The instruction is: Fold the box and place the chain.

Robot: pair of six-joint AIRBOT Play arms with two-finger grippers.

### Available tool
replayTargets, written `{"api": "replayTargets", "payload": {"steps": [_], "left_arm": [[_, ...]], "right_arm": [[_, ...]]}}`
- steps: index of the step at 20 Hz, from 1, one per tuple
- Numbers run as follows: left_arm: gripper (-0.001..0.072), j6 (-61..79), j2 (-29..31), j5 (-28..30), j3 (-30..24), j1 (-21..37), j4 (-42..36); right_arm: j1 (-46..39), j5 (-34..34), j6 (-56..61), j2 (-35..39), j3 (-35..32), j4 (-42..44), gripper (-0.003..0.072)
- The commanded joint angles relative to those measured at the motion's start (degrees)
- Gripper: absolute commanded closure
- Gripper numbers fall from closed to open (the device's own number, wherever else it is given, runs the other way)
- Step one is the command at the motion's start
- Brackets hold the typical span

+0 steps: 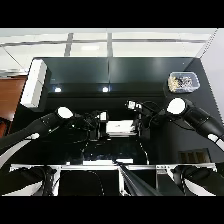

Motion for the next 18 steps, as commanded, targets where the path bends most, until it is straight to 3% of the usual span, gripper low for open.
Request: {"api": "replayTargets", "payload": {"steps": [1,4,5,6,9,18], "left_arm": [[0.0317,-0.1,0.0,0.1,0.0,0.0,0.0],[0.0317,-0.1,0.0,0.1,0.0,0.0,0.0],[0.0317,-0.1,0.0,0.1,0.0,0.0,0.0],[0.0317,-0.1,0.0,0.1,0.0,0.0,0.0],[0.0317,-0.1,0.0,0.1,0.0,0.0,0.0],[0.0317,0.0,0.0,0.0,0.0,0.0,0.0]], "right_arm": [[0.0,2.7,9.0,1.2,2.0,0.9,0.0429],[0.0,5.5,20.6,1.3,2.4,4.3,0.0430],[0.0,4.9,25.4,1.2,2.4,5.4,0.0484],[0.0,3.7,30.3,1.1,2.4,6.3,0.0674],[0.0,0.3,39.3,-0.8,2.4,10.2,0.0670],[0.0,-3.7,40.5,-8.4,-2.4,9.4,0.0670]]}}
